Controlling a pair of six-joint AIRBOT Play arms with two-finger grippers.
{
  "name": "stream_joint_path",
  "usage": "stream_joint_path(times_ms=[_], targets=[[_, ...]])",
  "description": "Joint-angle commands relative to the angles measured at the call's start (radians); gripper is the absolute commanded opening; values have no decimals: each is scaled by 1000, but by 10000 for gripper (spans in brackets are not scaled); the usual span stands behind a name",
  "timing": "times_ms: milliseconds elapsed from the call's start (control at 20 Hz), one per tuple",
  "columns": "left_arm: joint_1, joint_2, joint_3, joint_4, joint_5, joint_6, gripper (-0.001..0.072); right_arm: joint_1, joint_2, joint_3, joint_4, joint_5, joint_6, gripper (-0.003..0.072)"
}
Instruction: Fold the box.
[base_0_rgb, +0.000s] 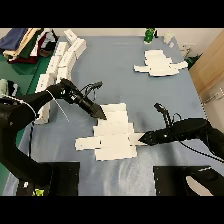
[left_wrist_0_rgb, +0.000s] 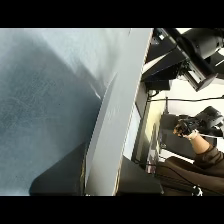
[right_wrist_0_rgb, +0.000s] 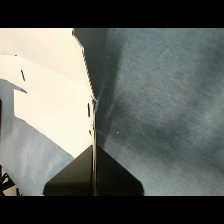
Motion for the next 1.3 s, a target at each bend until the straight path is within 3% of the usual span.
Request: stream_joint_path(times_ms=[0,650,700,750,850,1000,1200,1250], targets=[[-4,0,2,7,-16,5,175,0,0,0,0,0,0,3],[-13,0,2,7,-32,6,175,0,0,0,0,0,0,3],[-18,0,2,8,-32,14,138,0,0,0,0,0,0,3],[-22,0,2,6,-31,47,14,0,0,0,-1,1,0,5],[-25,1,2,3,-10,73,14,0,0,0,-20,17,2,102],[-25,4,13,3,13,97,14,-4,0,1,-131,68,64,108],[-26,46,27,-1,32,151,13,-55,0,53,-391,84,233,118],[-29,62,27,-1,40,172,14,-67,0,74,-431,85,263,330]])
